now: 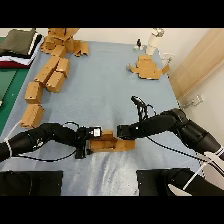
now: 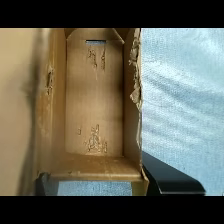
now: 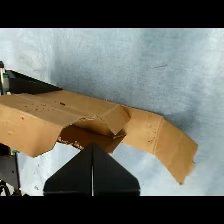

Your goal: Fold the box.

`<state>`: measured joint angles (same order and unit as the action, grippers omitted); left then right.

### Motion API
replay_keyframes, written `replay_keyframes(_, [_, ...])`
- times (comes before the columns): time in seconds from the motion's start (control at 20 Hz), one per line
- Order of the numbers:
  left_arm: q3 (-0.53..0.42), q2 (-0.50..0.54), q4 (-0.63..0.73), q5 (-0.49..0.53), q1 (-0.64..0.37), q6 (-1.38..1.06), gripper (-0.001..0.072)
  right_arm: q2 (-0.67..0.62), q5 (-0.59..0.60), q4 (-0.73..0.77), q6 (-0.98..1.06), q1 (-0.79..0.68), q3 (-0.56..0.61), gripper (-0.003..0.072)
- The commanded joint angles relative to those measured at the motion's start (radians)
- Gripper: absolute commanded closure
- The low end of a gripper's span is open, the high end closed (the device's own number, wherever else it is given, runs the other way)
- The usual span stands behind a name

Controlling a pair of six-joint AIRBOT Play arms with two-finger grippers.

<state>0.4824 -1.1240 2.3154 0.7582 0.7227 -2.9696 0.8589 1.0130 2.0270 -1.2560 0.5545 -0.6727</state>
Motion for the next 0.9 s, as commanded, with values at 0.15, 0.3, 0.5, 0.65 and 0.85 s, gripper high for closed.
replay_keyframes(0.15, [0.015,-0.011,-0.004,0.032,0.001,0.003,0.0243,0.008,-0.044,0.183,-0.108,0.023,-0.001,0.0683])
replay_keyframes(0.3, [0.015,-0.011,-0.004,0.038,0.001,0.002,0.0243,0.069,-0.179,0.258,-0.192,0.027,-0.001,0.0684])
replay_keyframes(0.5, [0.015,-0.011,-0.004,0.047,0.001,0.003,0.0243,0.237,-0.377,0.225,-0.259,0.019,-0.002,0.0684])
replay_keyframes(0.65, [0.015,-0.011,-0.004,0.046,0.001,0.003,0.0243,0.35,-0.365,0.229,-0.306,0.021,-0.002,0.0684])
replay_keyframes(0.85, [0.015,-0.011,-0.004,0.047,0.001,0.004,0.0243,0.399,-0.37,0.229,-0.347,0.061,-0.001,0.0684])
